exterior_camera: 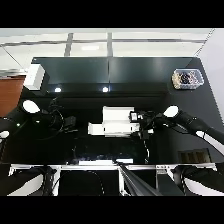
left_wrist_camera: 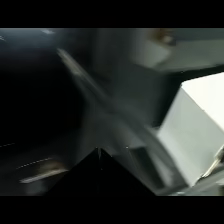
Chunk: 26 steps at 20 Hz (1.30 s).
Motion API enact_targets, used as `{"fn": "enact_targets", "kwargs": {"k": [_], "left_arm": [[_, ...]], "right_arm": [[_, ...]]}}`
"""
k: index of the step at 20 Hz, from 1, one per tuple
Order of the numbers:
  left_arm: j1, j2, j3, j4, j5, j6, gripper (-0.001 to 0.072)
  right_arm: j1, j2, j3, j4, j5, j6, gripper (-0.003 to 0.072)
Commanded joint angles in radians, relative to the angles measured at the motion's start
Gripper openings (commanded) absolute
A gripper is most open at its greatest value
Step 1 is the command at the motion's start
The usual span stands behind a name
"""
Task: Fold the box and place the chain.
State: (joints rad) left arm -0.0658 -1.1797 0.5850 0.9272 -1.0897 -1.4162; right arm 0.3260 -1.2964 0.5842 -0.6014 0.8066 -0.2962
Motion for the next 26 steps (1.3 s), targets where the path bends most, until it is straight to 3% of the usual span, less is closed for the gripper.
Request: {"fn": "enact_targets", "kwargs": {"k": [1,6,10,15,16,19,21,26], "left_arm": [[-0.031,-0.053,-0.028,-0.151,0.073,0.021,0.0029],[-0.16,-0.13,-0.015,-0.259,0.135,0.088,0.0029],[-0.167,-0.149,-0.013,-0.314,0.119,0.15,0.003],[-0.166,-0.149,-0.013,-0.499,0.068,0.378,0.0033],[-0.166,-0.149,-0.012,-0.498,0.069,0.378,0.0072],[-0.167,-0.149,-0.012,-0.498,0.067,0.377,0.0572],[-0.167,-0.149,-0.012,-0.499,0.066,0.376,0.0625],[-0.167,-0.149,-0.011,-0.529,0.036,0.377,0.0623]], "right_arm": [[0.0,-0.001,-0.001,0.0,0.0,0.0,0.0021],[0.0,-0.001,-0.001,0.0,0.0,0.0,0.0021],[0.0,-0.001,-0.001,0.0,0.0,0.0,0.0021],[0.0,-0.001,-0.001,0.0,0.0,0.0,0.0021],[0.0,-0.001,-0.001,0.0,0.0,0.0,0.0021],[0.0,-0.001,-0.001,0.0,0.0,0.0,0.0021],[0.0,-0.001,-0.001,0.0,0.0,0.0,0.0021],[0.0,-0.001,-0.001,0.0,0.0,0.0,0.0021]]}}
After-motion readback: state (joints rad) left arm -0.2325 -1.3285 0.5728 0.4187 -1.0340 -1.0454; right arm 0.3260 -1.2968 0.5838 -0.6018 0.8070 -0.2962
